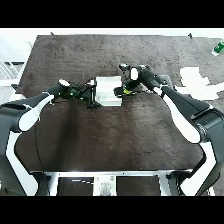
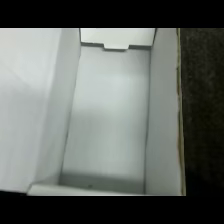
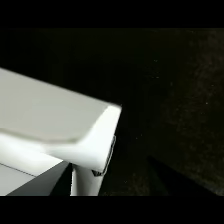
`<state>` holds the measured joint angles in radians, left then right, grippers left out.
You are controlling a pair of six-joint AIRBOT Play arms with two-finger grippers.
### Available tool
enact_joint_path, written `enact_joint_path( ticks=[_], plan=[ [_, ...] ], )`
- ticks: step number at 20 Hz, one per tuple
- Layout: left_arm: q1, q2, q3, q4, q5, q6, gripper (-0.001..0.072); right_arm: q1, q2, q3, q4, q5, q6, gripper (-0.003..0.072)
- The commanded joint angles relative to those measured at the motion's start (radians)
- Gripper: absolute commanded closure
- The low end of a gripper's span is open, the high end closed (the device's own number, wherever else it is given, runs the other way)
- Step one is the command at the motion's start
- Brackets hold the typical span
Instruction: Fold the box and place the chain.
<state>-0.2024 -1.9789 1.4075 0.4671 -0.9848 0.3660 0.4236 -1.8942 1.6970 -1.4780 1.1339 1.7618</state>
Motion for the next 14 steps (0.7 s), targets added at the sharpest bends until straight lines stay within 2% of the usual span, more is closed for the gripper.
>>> enact_joint_path(
  ticks=[1, 3, 4, 5, 10, 14],
  plan=[
    [0.0, 0.0, 0.0, 0.0, -0.002, 0.0, 0.0531, 0.018, -0.045, 0.088, -0.053, 0.098, 0.046, 0.0192],
    [0.0, 0.0, 0.0, 0.0, -0.002, 0.0, 0.053, 0.023, -0.045, 0.089, -0.054, 0.099, 0.089, 0.0271],
    [0.0, 0.0, 0.0, 0.0, -0.002, 0.0, 0.053, 0.024, -0.046, 0.089, -0.052, 0.099, 0.117, 0.0277],
    [0.0, 0.0, 0.0, 0.0, -0.002, 0.0, 0.053, 0.025, -0.046, 0.089, -0.052, 0.099, 0.133, 0.0329],
    [0.0, 0.0, 0.0, 0.0, -0.001, 0.0, 0.0531, 0.038, -0.048, 0.089, -0.052, 0.161, 0.232, 0.0348],
    [0.0, 0.0, 0.0, 0.0, -0.002, 0.0, 0.0531, 0.045, -0.05, 0.089, -0.053, 0.161, 0.281, 0.0462]
  ],
)
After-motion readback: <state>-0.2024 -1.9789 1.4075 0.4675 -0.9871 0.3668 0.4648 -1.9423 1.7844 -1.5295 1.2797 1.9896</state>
